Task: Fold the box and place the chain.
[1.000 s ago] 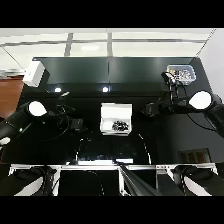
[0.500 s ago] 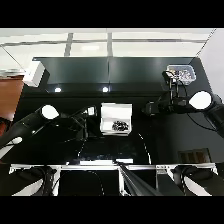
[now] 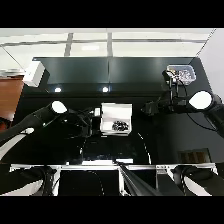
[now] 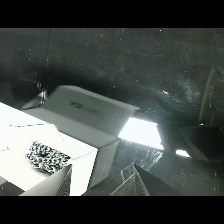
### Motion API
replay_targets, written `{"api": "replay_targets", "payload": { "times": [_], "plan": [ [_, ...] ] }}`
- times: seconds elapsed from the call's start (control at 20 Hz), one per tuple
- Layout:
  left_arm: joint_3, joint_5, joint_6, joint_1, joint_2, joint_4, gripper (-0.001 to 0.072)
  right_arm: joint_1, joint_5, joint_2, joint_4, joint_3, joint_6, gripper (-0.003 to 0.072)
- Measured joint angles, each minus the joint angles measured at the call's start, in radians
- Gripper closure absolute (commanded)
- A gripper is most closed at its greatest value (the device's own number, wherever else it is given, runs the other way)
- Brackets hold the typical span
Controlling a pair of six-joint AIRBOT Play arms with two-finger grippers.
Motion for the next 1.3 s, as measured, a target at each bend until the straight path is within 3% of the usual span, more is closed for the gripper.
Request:
{"api": "replay_targets", "payload": {
  "times": [0.3,0.35,0.4,0.45,0.5,0.55,0.6,0.65,0.95,1.1,1.3],
  "plan": [
    [0.008,0.027,0.027,-0.028,-0.020,-0.034,-0.0008,0.000,-0.002,0.000,0.005,0.000,0.000,0.0242],
    [0.009,0.034,0.029,-0.038,-0.023,-0.036,0.0019,0.000,-0.002,0.000,0.005,0.000,0.000,0.0242],
    [0.009,0.040,0.030,-0.047,-0.024,-0.039,0.0053,0.000,-0.003,0.000,0.005,0.000,0.000,0.0241],
    [0.009,0.043,0.031,-0.055,-0.026,-0.040,0.0209,0.000,-0.003,0.000,0.005,0.000,0.000,0.0241],
    [0.009,0.044,0.031,-0.062,-0.027,-0.041,0.0298,0.000,-0.004,0.000,0.005,0.000,0.000,0.0239],
    [0.009,0.047,0.031,-0.068,-0.027,-0.043,0.0298,0.000,-0.010,0.000,0.002,0.000,0.000,0.0236],
    [0.009,0.048,0.031,-0.071,-0.028,-0.044,0.0298,0.000,-0.022,0.000,0.002,0.000,0.000,0.0044],
    [0.010,0.049,0.030,-0.075,-0.029,-0.044,0.0298,0.000,-0.044,-0.002,0.001,0.000,0.000,-0.0018],
    [0.010,0.051,0.016,-0.081,-0.029,-0.045,0.0297,0.016,-0.248,-0.098,0.147,0.018,-0.046,-0.0017],
    [0.010,0.051,0.003,-0.082,-0.030,-0.045,0.0297,0.065,-0.207,-0.150,0.206,0.038,-0.222,-0.0016],
    [0.010,0.051,-0.004,-0.082,-0.030,-0.045,0.0297,0.103,-0.090,-0.140,0.237,0.055,-0.607,-0.0017]
  ]
}}
